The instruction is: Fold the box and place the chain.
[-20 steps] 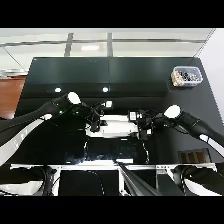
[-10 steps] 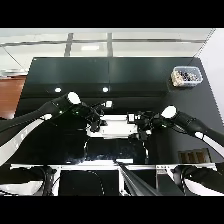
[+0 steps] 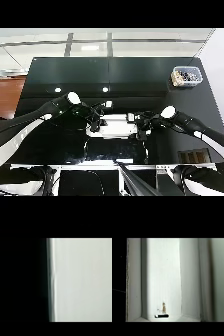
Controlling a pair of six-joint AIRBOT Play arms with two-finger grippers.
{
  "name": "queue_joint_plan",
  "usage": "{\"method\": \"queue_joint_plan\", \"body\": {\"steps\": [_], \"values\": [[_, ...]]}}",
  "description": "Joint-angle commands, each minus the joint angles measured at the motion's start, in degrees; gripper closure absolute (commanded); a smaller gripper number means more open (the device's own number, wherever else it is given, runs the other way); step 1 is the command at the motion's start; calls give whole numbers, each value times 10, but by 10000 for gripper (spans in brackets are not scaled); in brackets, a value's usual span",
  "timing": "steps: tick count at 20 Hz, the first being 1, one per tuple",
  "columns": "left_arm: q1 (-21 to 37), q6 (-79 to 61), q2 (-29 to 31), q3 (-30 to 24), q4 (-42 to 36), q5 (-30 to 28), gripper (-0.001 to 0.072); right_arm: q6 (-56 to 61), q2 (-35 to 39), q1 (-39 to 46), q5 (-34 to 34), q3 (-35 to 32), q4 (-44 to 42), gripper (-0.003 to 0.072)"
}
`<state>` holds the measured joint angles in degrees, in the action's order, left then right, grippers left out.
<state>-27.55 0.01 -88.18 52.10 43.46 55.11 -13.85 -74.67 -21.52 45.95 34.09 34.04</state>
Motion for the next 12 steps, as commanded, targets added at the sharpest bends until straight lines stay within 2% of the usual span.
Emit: {"method": "queue_joint_plan", "body": {"steps": [1, 9, 10, 11, 12], "values": [[0, 0, 0, 1, 0, 0, 679, 8, -2, 0, -4, 0, 2, -24], [0, 0, 0, 1, 0, -1, 679, 10, -2, 0, -7, 0, 3, -14], [0, 0, 0, 2, 0, 0, 679, 10, -2, 0, -5, 0, 5, 132], [0, 0, 0, 5, 1, 0, 679, 7, -2, 0, -1, 0, 5, 225], [0, 0, 0, 10, 0, 2, 679, 7, -2, -2, -1, 0, 6, 223]]}}
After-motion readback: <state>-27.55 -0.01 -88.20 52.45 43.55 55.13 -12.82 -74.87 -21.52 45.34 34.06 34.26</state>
